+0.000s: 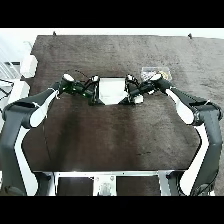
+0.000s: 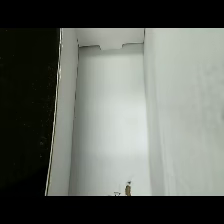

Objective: Fold the box and place the chain.

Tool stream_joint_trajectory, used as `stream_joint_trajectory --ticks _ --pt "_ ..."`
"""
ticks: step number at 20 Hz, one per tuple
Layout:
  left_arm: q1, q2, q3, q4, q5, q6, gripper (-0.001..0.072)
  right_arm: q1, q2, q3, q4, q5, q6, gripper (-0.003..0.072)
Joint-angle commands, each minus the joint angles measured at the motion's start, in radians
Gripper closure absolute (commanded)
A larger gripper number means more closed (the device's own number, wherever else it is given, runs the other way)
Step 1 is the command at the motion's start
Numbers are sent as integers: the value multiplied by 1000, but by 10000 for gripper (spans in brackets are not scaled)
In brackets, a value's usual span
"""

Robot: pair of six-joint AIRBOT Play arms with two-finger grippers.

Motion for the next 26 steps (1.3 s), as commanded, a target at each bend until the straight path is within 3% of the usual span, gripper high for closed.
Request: stream_joint_trajectory --ticks 1,23,24,25,26 --pt "1 0 0 1 -19 21 333 1 -1 0 -1 3 -1 393" --pt "1 0 0 -2 -15 21 333 1 0 0 -2 5 3 386" --pt "1 0 0 -2 -16 20 333 0 0 0 4 6 8 148" --pt "1 0 0 -2 -15 20 333 -4 1 3 7 -1 28 38" --pt "1 0 0 -2 -16 20 333 -10 3 5 6 7 59 15"
